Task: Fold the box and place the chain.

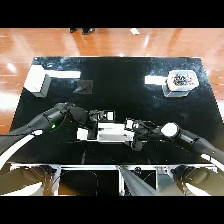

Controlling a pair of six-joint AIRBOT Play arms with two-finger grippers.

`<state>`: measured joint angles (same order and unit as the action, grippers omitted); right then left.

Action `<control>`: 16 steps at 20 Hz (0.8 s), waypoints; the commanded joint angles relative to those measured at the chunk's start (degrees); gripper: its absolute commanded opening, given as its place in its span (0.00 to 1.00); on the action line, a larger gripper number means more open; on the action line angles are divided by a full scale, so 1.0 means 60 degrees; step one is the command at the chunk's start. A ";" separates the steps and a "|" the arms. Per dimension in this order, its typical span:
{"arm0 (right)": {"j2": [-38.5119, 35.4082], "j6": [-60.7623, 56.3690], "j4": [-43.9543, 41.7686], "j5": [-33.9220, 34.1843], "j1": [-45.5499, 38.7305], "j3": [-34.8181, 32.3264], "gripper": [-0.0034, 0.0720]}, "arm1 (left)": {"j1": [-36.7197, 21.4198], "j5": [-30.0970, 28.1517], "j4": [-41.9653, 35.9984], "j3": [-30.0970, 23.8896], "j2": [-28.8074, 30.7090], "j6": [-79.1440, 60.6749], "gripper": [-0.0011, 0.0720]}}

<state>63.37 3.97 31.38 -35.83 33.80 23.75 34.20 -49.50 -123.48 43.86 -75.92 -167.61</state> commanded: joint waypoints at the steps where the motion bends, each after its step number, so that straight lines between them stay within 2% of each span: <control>1: 0.0018 0.0568 -0.0004 0.0011 0.0058 0.0007 1.00 | -0.0004 0.0011 -0.0004 -0.0007 -0.0007 0.0000 0.04; 9: 0.0018 0.0696 -0.0004 -0.0208 0.0058 0.0004 1.00 | -0.0004 0.0033 -0.0004 -0.0007 -0.0007 0.0000 0.04; 10: 0.0018 0.0688 -0.0007 -0.0211 0.0058 0.0004 0.85 | -0.0004 0.0033 -0.0004 -0.0007 -0.0007 0.0000 0.04; 11: 0.0022 0.0667 -0.0007 -0.0211 0.0058 0.0004 0.77 | -0.0004 0.0033 0.0000 -0.0007 -0.0007 0.0000 0.04; 16: 0.0022 0.0667 -0.0004 -0.0208 0.0058 0.0004 0.77 | -0.0004 0.0033 -0.0004 -0.0007 -0.0007 0.0004 0.04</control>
<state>63.46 7.94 31.35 -36.95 34.09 23.75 34.20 -49.36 -123.46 43.86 -75.92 -167.63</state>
